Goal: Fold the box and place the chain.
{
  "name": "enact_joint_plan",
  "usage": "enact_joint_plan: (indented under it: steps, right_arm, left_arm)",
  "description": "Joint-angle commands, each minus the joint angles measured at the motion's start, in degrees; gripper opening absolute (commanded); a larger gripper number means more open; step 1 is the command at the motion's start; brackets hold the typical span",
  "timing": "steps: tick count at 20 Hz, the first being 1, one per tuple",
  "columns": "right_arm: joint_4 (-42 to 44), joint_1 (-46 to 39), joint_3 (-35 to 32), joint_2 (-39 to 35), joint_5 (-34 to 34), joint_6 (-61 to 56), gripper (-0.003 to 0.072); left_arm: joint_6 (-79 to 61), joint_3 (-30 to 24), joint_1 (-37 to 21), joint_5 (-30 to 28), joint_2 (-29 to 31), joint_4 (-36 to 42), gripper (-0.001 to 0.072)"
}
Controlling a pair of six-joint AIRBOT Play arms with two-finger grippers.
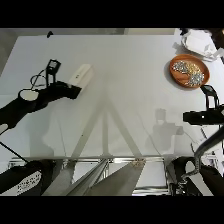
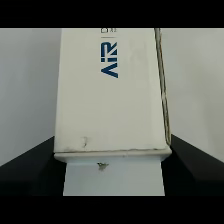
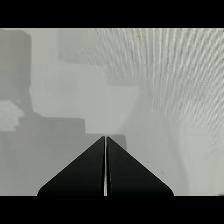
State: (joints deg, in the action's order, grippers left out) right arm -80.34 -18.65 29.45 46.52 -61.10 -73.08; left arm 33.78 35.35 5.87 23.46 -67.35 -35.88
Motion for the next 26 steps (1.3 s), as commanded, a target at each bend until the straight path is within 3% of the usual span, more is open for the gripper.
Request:
enact_joint_plan:
  steps: [1,4,7,8,11,12,17,26]
  right_arm:
    - [2.3,0.0,0.0,0.0,1.2,0.0,0.002]
    - [2.4,0.0,0.0,0.0,1.2,0.0,0.002]
    - [2.5,0.0,0.0,0.0,2.6,0.0,0.002]
    - [2.5,0.0,0.0,0.0,3.3,0.0,0.002]
    - [2.5,0.0,0.0,0.0,3.6,0.0,0.002]
    - [2.5,0.0,0.0,0.0,3.6,0.0,0.002]
    - [2.5,0.0,0.0,0.0,3.6,0.0,0.002]
    - [2.5,0.0,0.0,0.0,3.6,0.0,0.002]
  left_arm:
    - [28.4,0.0,-10.8,5.7,0.6,-28.6,0.0004]
    - [36.2,-0.1,-17.4,11.4,0.6,-41.9,0.0041]
    - [36.1,-0.1,-20.2,15.6,0.6,-43.5,0.0117]
    - [35.9,-0.1,-20.2,16.5,0.6,-43.5,0.0185]
    - [35.9,-0.1,-20.1,17.9,0.6,-43.5,0.0617]
    - [35.9,-0.1,-20.1,18.3,0.6,-43.5,0.0703]
    - [35.7,-0.1,-20.0,19.2,3.6,-43.5,0.0701]
    - [32.9,-0.1,-20.0,22.1,21.1,-43.7,0.07]
